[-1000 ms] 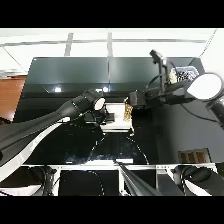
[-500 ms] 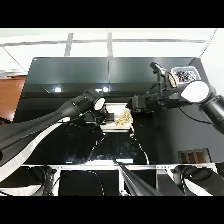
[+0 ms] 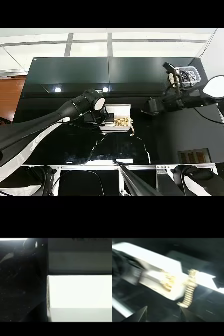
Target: Fold the box and place the chain.
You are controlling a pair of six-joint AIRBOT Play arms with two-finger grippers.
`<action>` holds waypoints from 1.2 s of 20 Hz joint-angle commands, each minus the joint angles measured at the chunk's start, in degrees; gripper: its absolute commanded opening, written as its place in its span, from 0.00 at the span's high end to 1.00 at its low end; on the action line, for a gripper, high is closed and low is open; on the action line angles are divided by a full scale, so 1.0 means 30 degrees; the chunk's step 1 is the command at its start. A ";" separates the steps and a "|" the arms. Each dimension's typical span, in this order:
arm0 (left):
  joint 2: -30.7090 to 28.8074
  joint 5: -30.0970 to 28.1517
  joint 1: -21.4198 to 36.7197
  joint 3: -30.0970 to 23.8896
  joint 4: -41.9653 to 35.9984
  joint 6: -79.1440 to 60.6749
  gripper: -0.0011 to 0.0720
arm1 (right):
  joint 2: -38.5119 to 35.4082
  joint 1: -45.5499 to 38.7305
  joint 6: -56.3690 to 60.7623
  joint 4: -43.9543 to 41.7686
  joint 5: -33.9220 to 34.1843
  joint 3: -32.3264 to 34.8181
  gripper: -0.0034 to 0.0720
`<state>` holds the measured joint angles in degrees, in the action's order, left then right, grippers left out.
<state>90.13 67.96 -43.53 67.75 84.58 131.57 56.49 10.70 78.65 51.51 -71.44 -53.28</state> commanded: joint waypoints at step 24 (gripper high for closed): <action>-0.0007 0.0036 0.0007 0.0015 0.0000 0.0007 0.95 | 0.3213 0.4051 -2.8399 -0.6171 1.4039 0.8874 0.00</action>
<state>90.11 68.07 -43.53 67.75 84.55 131.59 65.34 22.81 -4.84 36.56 -33.80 -26.06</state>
